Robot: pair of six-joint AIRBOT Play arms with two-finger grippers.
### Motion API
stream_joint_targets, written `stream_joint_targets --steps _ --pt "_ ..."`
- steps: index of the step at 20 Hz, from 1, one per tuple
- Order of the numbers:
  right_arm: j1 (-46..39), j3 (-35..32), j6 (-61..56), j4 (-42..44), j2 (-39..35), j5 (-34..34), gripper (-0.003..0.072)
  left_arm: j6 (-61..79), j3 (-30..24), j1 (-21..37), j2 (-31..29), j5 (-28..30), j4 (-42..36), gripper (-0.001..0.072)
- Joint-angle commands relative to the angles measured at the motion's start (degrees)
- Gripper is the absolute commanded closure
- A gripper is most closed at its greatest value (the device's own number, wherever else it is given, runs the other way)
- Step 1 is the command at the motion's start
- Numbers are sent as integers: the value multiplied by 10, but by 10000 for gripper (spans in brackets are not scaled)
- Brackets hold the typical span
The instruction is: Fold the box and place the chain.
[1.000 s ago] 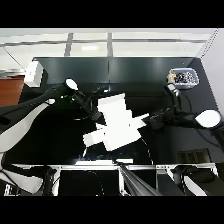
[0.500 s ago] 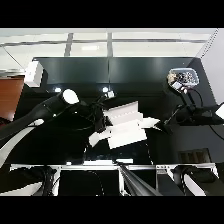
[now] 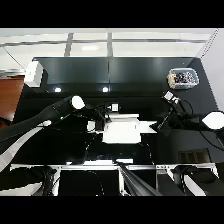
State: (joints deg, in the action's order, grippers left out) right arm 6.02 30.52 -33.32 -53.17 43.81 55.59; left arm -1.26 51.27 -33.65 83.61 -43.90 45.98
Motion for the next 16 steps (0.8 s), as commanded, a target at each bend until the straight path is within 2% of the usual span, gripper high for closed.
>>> stream_joint_targets --steps 1,4,6,10,16 --pt "18 -15 15 36 0 -18 -5 -9 0 -1 16 10 9 685" --pt "53 -25 142 36 1 -28 -5 -9 0 -1 16 10 9 685" --pt "76 -52 205 36 3 -63 -5 -9 0 -1 16 10 9 685" --pt "113 -83 237 35 25 -87 -4 -9 0 -1 16 10 9 685" --pt "157 -85 298 36 81 -94 -5 -9 0 -1 16 10 9 685"
